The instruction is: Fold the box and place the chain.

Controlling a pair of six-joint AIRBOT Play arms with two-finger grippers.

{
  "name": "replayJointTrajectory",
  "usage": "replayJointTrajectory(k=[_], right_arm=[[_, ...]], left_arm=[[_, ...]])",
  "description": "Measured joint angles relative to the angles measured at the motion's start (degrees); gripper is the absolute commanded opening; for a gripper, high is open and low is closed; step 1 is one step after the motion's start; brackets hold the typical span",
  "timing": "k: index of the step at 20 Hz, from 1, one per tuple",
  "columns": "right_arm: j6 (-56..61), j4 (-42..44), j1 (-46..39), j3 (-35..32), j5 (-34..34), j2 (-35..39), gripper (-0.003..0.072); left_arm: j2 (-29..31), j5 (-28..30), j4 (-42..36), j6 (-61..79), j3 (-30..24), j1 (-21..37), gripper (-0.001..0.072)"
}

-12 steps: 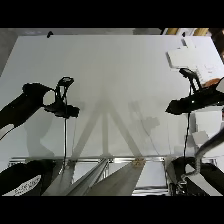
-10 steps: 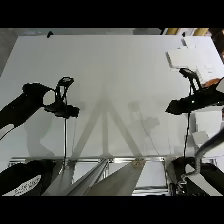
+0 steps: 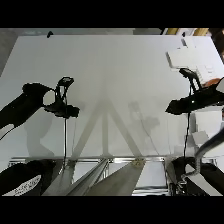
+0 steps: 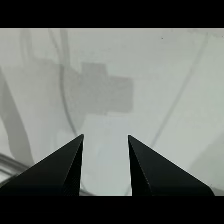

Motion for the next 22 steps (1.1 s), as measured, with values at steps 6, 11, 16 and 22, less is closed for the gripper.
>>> replayJointTrajectory(k=[6,11,16,22], right_arm=[[0.02,-0.02,0.0,0.0,-2.62,-0.02,0.0027],[0.22,-13.57,-0.31,0.15,-6.38,-0.07,0.0017],[1.01,-39.12,-9.49,0.17,-9.88,-0.7,0.0386],[0.22,-45.31,-32.06,0.17,-15.54,-1.81,0.0532]], left_arm=[[0.0,0.0,0.0,0.0,0.0,0.0,0.009],[0.0,0.0,0.0,0.0,0.0,0.0,0.009],[0.0,0.02,0.0,0.0,0.0,0.0,0.009],[0.0,0.0,0.0,0.0,0.0,0.0,0.009]])
